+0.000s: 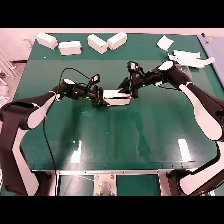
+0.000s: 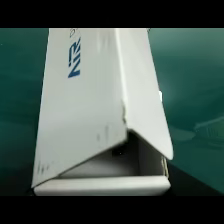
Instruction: Fold the box and place the chain.
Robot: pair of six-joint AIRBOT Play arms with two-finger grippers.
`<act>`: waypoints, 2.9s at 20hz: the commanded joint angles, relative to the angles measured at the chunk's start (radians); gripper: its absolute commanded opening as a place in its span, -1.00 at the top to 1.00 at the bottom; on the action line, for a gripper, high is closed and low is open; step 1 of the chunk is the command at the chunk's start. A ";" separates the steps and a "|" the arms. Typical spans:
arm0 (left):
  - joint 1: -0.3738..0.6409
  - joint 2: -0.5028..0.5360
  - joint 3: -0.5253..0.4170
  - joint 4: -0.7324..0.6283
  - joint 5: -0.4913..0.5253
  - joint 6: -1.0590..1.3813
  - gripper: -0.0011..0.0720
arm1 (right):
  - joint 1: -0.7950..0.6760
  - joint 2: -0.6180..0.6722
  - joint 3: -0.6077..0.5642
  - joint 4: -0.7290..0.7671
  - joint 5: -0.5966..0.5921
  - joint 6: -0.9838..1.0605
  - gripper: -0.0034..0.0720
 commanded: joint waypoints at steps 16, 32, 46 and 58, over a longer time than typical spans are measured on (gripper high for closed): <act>-0.001 0.000 0.000 0.000 0.000 0.001 -0.49 | 0.004 -0.005 -0.017 -0.031 -0.028 0.003 0.46; -0.001 0.000 0.000 0.000 0.003 0.001 -0.49 | -0.038 -0.005 -0.147 0.111 0.018 -0.070 0.37; -0.001 0.000 0.000 0.000 0.003 0.001 -0.49 | -0.093 -0.005 -0.186 0.352 0.193 -0.155 0.13; -0.001 0.001 0.000 0.000 0.002 0.001 -0.49 | -0.086 -0.068 -0.176 0.326 0.090 -0.072 0.88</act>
